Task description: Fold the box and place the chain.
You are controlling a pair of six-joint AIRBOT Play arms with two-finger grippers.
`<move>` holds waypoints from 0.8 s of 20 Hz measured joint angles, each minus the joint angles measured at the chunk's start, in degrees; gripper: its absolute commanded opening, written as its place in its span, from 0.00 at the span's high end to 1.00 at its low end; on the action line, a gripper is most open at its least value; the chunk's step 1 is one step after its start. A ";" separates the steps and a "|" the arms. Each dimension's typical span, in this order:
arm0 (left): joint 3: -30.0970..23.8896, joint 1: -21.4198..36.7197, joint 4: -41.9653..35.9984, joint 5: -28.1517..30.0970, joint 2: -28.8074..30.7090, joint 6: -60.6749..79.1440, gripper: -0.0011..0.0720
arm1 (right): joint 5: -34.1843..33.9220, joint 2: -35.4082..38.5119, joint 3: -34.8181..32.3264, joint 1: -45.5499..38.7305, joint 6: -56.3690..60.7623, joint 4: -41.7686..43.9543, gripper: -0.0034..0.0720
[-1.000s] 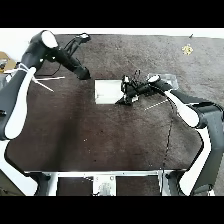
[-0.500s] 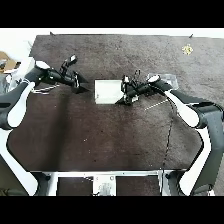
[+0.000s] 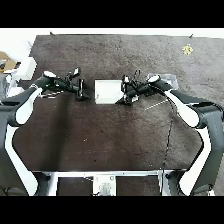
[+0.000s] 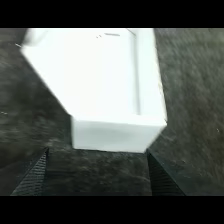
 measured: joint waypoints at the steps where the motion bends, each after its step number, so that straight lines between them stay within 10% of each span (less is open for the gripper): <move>1: -0.63 -0.04 0.02 0.00 -0.04 0.92 0.00 | 0.00 -0.02 0.00 0.00 -0.02 0.00 0.45; 16: -2.75 -3.08 -3.21 1.60 -0.22 5.99 0.00 | 0.11 0.00 0.00 0.00 -0.04 -0.02 0.45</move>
